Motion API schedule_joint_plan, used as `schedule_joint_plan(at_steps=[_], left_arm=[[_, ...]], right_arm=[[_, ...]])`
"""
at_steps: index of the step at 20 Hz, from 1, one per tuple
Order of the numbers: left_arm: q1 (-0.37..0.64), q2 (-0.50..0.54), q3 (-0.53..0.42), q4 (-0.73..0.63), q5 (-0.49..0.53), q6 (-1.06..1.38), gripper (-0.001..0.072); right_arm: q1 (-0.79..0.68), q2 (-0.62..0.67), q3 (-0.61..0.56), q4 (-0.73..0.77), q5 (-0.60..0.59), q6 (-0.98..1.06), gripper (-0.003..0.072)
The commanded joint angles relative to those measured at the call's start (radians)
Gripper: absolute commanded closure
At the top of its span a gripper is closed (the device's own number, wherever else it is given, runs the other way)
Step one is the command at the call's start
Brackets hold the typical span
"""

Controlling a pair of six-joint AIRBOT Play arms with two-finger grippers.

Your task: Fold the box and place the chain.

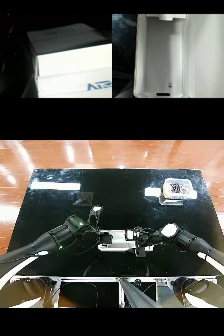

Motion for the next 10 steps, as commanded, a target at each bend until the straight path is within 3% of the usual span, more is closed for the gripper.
schedule_joint_plan(at_steps=[1,10], left_arm=[[-0.001,-0.005,0.01,0.0,-0.009,-0.003,0.0212],[-0.002,-0.01,0.01,0.005,0.033,-0.003,0.0212]], right_arm=[[0.0,0.0,0.0,-0.008,0.003,-0.002,0.0402],[0.0,-0.001,0.0,-0.008,0.005,-0.002,0.04]])
